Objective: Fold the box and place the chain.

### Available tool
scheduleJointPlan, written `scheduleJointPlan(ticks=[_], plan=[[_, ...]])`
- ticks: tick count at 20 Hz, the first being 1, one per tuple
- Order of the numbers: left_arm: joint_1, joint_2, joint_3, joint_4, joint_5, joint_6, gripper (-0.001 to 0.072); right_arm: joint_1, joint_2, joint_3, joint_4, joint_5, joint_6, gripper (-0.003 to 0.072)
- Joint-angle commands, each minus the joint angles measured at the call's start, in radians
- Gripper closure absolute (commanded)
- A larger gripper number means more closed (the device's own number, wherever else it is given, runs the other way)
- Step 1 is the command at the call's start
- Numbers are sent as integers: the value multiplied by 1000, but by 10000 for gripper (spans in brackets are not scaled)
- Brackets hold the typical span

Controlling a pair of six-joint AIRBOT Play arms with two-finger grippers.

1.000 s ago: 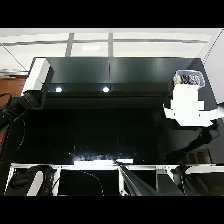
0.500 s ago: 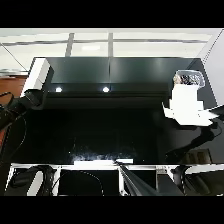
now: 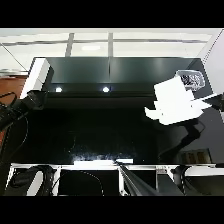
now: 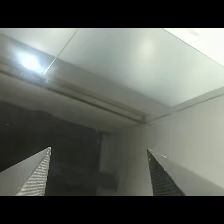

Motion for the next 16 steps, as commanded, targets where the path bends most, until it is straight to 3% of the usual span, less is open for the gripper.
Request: scheduleJointPlan(ticks=[1, 4, 7, 10, 13, 16], plan=[[-40, -10, 0, -2, -135, 97, 5, 105, 189, -182, 66, -104, -16, 639], [-185, -59, 0, -32, -190, 96, 5, 251, 414, -414, 98, -304, -2, 640], [-348, -153, 0, -60, -113, 96, 5, 432, 632, -620, 120, -493, 100, 640], [-491, -289, 0, -126, -10, 87, 5, 611, 790, -752, 132, -603, 141, 640], [-515, -429, 0, -271, 21, 96, 5, 768, 886, -819, 89, -602, 109, 640], [-513, -570, 0, -531, -71, 334, 4, 888, 912, -840, 63, -629, 87, 640]])
